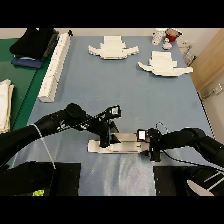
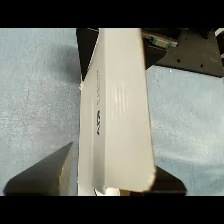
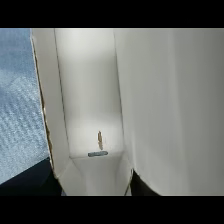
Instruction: Fold the box.
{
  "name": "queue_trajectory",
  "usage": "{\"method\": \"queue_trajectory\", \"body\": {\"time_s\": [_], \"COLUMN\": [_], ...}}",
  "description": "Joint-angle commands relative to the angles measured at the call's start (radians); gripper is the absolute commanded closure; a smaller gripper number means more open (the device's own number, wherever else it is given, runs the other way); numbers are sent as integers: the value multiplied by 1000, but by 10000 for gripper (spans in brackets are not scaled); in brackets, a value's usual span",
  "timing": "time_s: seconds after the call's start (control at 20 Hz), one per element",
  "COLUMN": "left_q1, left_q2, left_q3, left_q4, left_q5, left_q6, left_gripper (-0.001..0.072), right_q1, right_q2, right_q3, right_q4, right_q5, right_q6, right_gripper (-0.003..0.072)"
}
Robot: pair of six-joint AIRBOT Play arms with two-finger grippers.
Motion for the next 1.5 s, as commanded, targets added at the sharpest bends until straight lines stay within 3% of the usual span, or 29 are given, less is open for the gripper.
{"method": "queue_trajectory", "body": {"time_s": [0.0, 0.25, 0.3, 0.35, 0.6, 0.65, 0.75, 1.0, 1.25, 1.45], "left_q1": [1, 28, 43, 57, 140, 158, 185, 133, -41, -17], "left_q2": [1, 27, 44, 64, 152, 164, 176, 172, 130, 83], "left_q3": [1, 2, 2, 2, 2, 2, 2, -8, 15, 113], "left_q4": [2, 27, 46, 74, 249, 285, 330, 262, 140, 141], "left_q5": [-5, -8, -14, -12, -77, -104, -180, -318, -194, -142], "left_q6": [-1, -126, -172, -230, -517, -579, -644, -751, -759, -789], "left_gripper": [297, 293, 195, 35, 32, 194, 702, 696, 696, 696], "right_q1": [1, 1, 0, 1, 1, 1, 1, 1, 0, 1], "right_q2": [1, 1, 1, 1, 1, 1, 1, 1, 1, 1], "right_q3": [0, 0, 0, 0, 0, 0, 0, 0, 0, 0], "right_q4": [0, 0, 0, 0, 0, 0, 0, 0, 0, 0], "right_q5": [-1, -1, -1, -1, -1, -1, -1, -1, -1, -1], "right_q6": [-1, -1, -1, -1, -1, -1, -1, -1, -1, -1], "right_gripper": [199, 199, 199, 199, 199, 199, 199, 199, 200, 199]}}
